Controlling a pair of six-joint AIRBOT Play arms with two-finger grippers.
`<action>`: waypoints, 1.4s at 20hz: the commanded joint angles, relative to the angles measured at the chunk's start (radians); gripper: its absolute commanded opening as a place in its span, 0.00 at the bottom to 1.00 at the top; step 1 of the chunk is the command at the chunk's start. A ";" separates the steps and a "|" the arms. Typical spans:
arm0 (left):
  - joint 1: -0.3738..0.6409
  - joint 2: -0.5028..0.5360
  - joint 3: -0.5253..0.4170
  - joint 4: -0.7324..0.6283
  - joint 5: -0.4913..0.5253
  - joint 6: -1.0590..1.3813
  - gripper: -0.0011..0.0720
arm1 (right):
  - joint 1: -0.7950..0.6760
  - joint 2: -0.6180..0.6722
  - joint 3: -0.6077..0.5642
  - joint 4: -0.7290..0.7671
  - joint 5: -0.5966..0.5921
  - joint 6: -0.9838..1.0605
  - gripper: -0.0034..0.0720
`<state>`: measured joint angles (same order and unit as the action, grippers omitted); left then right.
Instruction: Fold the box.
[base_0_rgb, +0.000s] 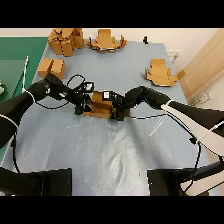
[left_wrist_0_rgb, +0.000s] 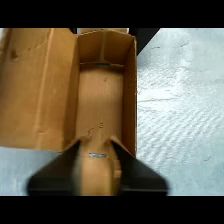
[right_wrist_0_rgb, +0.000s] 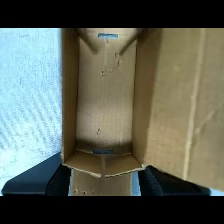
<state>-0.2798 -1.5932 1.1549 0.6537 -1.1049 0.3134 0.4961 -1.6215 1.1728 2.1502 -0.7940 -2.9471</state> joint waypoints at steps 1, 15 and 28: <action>0.017 0.018 0.002 0.029 -0.045 -0.026 0.03 | 0.000 0.000 0.000 0.001 -0.002 -0.001 0.73; 0.500 0.109 -0.058 0.141 -0.124 -1.049 0.02 | 0.000 0.000 0.000 0.001 -0.001 -0.001 0.73; 0.143 -0.027 -0.090 -0.032 -0.023 -1.015 0.03 | 0.000 0.000 0.000 0.001 -0.006 -0.001 0.73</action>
